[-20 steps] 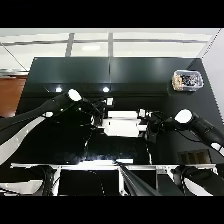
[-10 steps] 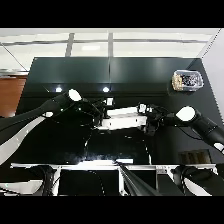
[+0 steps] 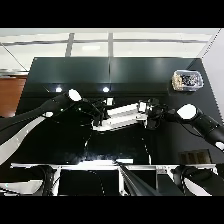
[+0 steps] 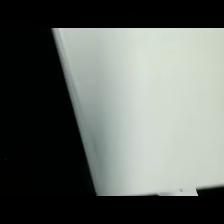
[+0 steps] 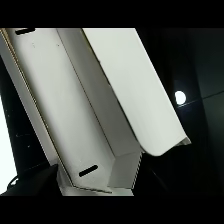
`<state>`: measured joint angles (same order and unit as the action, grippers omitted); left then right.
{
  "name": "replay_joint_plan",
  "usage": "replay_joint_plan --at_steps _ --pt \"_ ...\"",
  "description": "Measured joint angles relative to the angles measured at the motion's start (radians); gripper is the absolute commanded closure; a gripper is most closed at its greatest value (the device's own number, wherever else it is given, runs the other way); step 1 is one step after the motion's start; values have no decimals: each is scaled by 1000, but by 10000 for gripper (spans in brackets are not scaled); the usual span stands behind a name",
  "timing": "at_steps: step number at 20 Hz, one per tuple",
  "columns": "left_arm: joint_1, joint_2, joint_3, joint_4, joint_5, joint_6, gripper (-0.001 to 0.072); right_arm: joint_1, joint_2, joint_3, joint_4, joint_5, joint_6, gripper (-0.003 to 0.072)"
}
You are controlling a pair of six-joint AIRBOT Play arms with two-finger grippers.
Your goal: Fold the box and place the chain.
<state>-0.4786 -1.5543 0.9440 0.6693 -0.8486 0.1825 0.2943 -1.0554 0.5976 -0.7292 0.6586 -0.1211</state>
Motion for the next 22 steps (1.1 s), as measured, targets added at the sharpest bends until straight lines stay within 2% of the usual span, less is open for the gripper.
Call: replay_joint_plan --at_steps 6,12,22 --pt "0 0 0 0 0 0 682 -16 -16 4 71 3 -59 52" --pt "0 0 0 0 0 1 682 -77 -85 15 204 86 -209 51" --pt "0 0 11 5 -6 1 682 -101 -107 22 253 126 -262 52"
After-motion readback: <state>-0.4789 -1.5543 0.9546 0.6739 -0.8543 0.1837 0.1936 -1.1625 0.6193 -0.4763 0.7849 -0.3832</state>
